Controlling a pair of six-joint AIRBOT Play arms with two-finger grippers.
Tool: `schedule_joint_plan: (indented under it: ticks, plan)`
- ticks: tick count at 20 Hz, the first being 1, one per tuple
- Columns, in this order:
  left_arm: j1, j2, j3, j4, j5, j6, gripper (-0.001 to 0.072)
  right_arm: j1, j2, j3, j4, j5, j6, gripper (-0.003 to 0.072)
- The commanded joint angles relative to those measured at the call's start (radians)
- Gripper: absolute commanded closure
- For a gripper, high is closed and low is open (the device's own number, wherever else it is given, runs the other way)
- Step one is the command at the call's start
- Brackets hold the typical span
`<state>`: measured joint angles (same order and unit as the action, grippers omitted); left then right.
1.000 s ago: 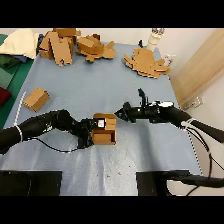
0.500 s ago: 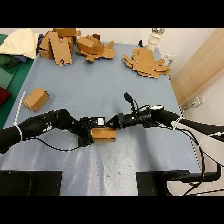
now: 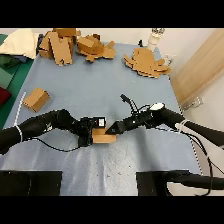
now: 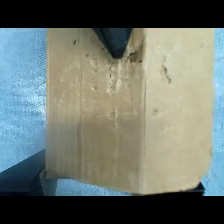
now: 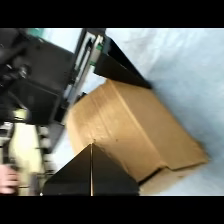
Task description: Fold the box.
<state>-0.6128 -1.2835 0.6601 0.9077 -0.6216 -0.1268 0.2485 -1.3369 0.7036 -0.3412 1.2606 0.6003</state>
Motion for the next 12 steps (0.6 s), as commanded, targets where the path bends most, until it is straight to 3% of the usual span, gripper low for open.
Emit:
schedule_joint_plan:
  ticks: [1,9,12]
  plan:
    - [-0.005,-0.001,-0.001,-0.001,-0.006,0.003,0.0194,0.039,0.090,-0.001,-0.186,-0.179,0.038,0.0682]
    - [-0.005,-0.001,-0.001,-0.002,-0.006,0.003,0.0194,0.212,0.157,-0.001,-0.352,-0.412,0.058,0.0682]
    - [-0.004,-0.001,-0.001,-0.002,-0.006,0.003,0.0194,0.264,0.209,-0.001,-0.374,-0.432,0.057,0.0682]
